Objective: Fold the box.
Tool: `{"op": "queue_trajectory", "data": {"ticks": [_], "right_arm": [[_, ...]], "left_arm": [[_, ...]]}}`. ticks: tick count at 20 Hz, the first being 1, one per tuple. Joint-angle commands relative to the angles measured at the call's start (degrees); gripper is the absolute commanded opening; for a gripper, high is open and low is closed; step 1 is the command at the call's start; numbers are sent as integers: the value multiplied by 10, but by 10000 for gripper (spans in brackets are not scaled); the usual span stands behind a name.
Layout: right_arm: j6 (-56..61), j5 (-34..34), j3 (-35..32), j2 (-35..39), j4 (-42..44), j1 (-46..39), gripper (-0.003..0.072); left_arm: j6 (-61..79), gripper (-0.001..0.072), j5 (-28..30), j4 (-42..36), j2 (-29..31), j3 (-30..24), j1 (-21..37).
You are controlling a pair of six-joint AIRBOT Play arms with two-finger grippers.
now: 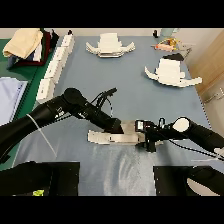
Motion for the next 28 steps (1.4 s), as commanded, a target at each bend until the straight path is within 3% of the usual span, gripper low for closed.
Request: {"op": "queue_trajectory", "data": {"ticks": [1,9,16,20,23,28], "right_arm": [[0,0,1,0,0,0,500],[0,0,1,0,0,0,501],[0,0,1,0,0,0,501],[0,0,1,0,0,0,501],[0,0,1,0,0,0,501],[0,0,1,0,0,0,500]], "left_arm": [[-27,13,128,-21,-21,0,8],[-112,13,171,110,-92,0,8],[-118,13,189,124,-93,0,31],[-97,13,165,121,-91,0,41],[-39,13,141,120,-57,5,50],[38,13,-3,144,63,6,112]]}}
